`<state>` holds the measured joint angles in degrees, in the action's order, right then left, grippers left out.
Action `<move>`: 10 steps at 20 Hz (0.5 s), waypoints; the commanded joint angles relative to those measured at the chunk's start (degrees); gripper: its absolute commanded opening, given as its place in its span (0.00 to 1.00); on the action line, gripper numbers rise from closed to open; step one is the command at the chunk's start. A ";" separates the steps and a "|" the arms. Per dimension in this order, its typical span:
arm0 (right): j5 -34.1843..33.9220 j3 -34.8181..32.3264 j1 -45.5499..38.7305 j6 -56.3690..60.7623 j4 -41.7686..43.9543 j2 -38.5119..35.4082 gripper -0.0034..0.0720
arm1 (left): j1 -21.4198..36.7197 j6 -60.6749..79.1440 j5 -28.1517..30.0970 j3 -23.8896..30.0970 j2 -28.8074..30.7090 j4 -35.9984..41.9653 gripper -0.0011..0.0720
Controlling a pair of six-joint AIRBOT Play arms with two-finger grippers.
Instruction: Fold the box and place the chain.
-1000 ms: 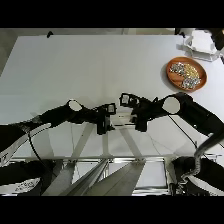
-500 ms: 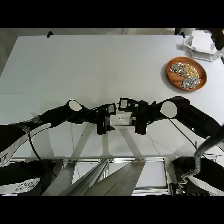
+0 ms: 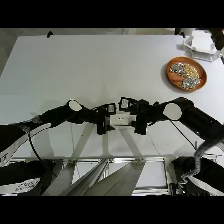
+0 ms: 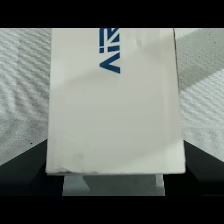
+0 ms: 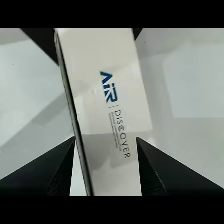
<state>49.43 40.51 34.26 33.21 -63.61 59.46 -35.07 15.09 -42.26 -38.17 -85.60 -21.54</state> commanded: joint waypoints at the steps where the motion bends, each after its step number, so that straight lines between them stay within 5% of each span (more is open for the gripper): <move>1: -0.66 0.00 0.07 -0.02 4.02 -1.92 0.62 | -0.02 0.11 0.02 0.02 0.02 -0.07 0.58; 2: -0.61 -0.02 0.02 0.02 6.88 -2.03 0.60 | -0.04 0.11 0.02 0.02 0.02 -0.07 0.58; 3: -1.20 -0.33 0.02 -0.07 10.62 -1.92 0.39 | -0.02 0.11 0.02 0.02 0.02 -0.07 0.58; 4: -3.61 -1.38 0.02 -1.57 15.12 -1.88 0.07 | -0.02 0.11 0.02 0.02 0.02 -0.07 0.58; 10: -19.37 -12.04 0.02 -14.05 34.93 -1.88 0.05 | -0.04 0.11 0.00 0.02 0.02 -0.07 0.58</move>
